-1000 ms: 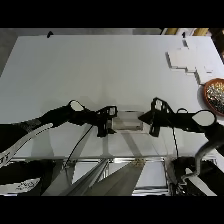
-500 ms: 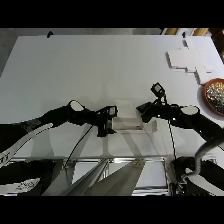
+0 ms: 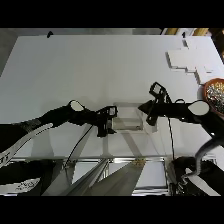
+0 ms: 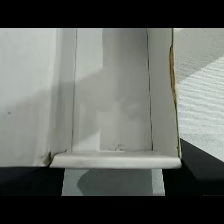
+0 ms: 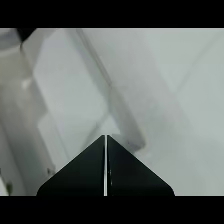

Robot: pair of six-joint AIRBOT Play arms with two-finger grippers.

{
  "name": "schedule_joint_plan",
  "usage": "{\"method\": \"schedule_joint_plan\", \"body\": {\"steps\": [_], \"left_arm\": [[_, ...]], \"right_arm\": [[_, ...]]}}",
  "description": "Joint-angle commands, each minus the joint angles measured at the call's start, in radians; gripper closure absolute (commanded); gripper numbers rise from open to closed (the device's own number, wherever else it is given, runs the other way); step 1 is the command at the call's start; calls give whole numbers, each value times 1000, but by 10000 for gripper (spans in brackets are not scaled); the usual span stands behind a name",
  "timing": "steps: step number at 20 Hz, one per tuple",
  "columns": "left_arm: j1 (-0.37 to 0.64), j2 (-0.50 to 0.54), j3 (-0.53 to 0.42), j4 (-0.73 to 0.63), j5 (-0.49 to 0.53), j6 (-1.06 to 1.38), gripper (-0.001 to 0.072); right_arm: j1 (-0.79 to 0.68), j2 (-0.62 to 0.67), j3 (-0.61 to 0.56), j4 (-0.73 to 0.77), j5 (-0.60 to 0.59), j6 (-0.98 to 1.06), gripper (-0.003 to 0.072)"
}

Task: Fold the box and place the chain.

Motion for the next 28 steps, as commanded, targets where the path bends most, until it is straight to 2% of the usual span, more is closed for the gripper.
{"method": "schedule_joint_plan", "body": {"steps": [1,4,7,12,17,21,22,23,28], "left_arm": [[1,1,0,0,0,-1,504],[1,1,0,0,0,-1,504],[1,1,0,0,0,-1,504],[1,1,0,0,0,-1,504],[1,1,0,0,0,-1,504],[1,1,0,0,0,-1,504],[1,1,0,0,0,-1,504],[1,1,0,0,0,-1,504],[1,1,0,0,0,-1,504]], "right_arm": [[0,106,8,-332,135,18,668],[0,107,6,-455,241,27,669],[0,107,6,-446,252,27,669],[0,106,5,-448,349,28,669],[0,106,-34,-436,282,-14,669],[0,94,-39,-281,216,-138,668],[1,83,-39,-252,208,-164,652],[8,69,-39,-241,188,-182,565],[95,-15,-39,-256,115,-234,548]]}}
